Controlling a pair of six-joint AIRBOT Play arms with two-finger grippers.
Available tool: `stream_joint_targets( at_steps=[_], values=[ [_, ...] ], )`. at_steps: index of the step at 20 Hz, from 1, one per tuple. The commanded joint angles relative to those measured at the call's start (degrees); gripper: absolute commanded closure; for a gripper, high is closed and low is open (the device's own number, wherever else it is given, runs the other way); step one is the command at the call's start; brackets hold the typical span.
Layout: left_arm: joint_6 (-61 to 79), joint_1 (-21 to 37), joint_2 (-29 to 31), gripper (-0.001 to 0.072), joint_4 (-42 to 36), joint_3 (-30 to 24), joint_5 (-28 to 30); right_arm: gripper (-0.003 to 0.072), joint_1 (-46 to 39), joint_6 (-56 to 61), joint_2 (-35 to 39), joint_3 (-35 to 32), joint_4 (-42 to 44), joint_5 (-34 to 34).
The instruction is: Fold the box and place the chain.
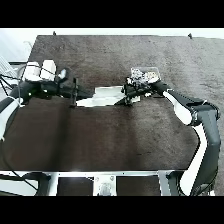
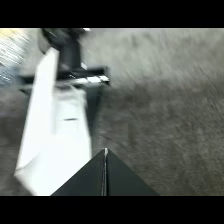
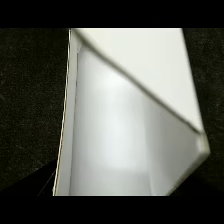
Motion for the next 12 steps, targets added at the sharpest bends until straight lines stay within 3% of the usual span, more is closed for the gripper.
stream_joint_targets(
  at_steps=[1,4,9,12],
  values=[
    [-2.0,-3.9,-2.2,0.0691,2.6,-0.7,6.6,0.0210,0.0,0.0,0.0,0.0,0.0,0.0],
    [-5.4,-4.1,-8.6,0.0692,1.9,6.6,6.4,0.0209,0.0,0.0,0.0,0.0,0.0,0.0],
    [-12.1,-4.1,-18.3,0.0692,1.5,23.4,6.3,0.0209,0.0,0.0,0.0,0.0,0.0,0.0],
    [-14.3,-4.1,-21.8,0.0692,1.5,29.7,7.0,0.0209,0.0,0.0,0.0,0.0,0.0,0.0]
  ],
)
